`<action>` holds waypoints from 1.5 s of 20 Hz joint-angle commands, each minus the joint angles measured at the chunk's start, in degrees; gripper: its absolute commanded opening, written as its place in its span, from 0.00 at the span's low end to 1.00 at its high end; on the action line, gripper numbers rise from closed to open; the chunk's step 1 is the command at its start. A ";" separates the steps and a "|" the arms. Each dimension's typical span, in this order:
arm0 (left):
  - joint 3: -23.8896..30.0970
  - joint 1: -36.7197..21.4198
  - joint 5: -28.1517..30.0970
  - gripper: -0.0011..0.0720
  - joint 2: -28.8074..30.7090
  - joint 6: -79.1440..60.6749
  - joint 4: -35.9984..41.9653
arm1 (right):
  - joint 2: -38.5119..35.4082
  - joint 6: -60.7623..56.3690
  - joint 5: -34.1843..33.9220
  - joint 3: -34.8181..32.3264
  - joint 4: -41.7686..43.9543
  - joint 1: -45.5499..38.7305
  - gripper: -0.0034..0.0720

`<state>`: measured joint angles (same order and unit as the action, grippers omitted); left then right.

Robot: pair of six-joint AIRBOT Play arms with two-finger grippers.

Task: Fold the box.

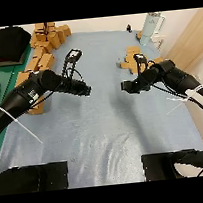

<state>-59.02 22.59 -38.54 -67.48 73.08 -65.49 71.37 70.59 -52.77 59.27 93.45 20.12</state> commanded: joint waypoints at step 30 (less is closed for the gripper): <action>0.00 -0.07 7.13 0.03 -0.02 -0.04 0.20 | 38.64 32.44 2.32 43.50 37.51 -50.36 0.56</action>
<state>-59.02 22.59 -31.99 -67.48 73.06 -65.30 99.83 94.08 -51.31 93.93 116.01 -22.85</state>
